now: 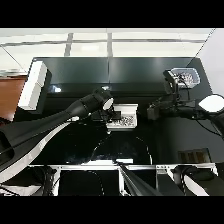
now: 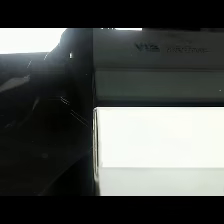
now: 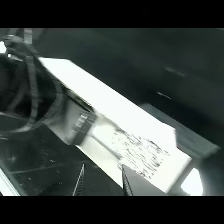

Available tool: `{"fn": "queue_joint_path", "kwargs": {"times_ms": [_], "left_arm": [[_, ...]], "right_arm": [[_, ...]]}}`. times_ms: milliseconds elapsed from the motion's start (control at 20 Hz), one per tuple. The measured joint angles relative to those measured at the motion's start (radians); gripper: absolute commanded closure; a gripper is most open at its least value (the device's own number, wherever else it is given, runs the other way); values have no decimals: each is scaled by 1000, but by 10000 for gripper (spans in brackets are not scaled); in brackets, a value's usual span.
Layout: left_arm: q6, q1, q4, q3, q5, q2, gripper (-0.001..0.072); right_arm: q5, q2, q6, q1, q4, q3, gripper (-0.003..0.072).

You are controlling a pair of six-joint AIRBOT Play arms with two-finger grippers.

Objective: Fold the box and place the chain.

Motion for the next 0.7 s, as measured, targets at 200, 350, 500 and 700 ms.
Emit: {"fn": "queue_joint_path", "kwargs": {"times_ms": [200,350,500,700], "left_arm": [[3,0,-4,5,-8,0,334],[-2,-10,-2,30,-45,11,63],[46,-34,55,45,-71,80,65],[184,-28,167,-10,-131,254,66]], "right_arm": [[81,0,3,-77,-20,0,410],[135,0,2,-98,-37,-1,411],[156,0,3,-106,-51,-1,410],[168,0,3,-110,-61,-1,410]]}}
